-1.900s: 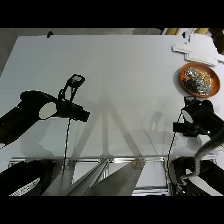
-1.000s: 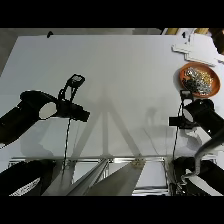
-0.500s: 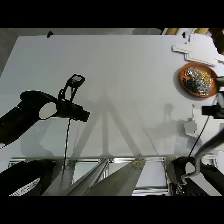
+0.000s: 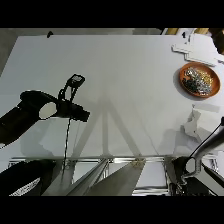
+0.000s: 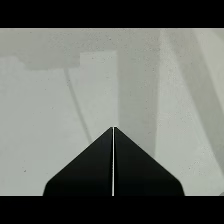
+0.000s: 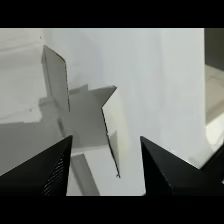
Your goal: Fold the box and place the chain.
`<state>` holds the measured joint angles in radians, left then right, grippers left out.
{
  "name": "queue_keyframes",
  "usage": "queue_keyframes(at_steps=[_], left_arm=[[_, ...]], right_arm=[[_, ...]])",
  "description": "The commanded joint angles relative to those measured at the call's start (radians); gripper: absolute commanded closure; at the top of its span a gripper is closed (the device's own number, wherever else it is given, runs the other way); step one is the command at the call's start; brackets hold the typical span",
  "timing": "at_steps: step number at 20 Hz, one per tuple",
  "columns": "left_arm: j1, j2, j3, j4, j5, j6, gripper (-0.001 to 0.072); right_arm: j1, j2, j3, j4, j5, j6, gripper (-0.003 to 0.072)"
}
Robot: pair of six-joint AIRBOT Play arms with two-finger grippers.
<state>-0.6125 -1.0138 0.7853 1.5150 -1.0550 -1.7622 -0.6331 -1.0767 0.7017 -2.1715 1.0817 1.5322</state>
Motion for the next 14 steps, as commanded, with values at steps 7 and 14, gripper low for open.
queue_keyframes(at_steps=[7, 14], left_arm=[[0.0, -0.001, -0.001, 0.0, 0.0, 0.0, 0.0702], [0.0, -0.001, -0.001, 0.0, 0.0, 0.0, 0.0702]], right_arm=[[-0.061, -0.123, 0.0, -0.024, -0.024, -0.039, 0.0405], [-0.019, -0.08, 0.0, -0.014, 0.007, -0.033, 0.0668]])
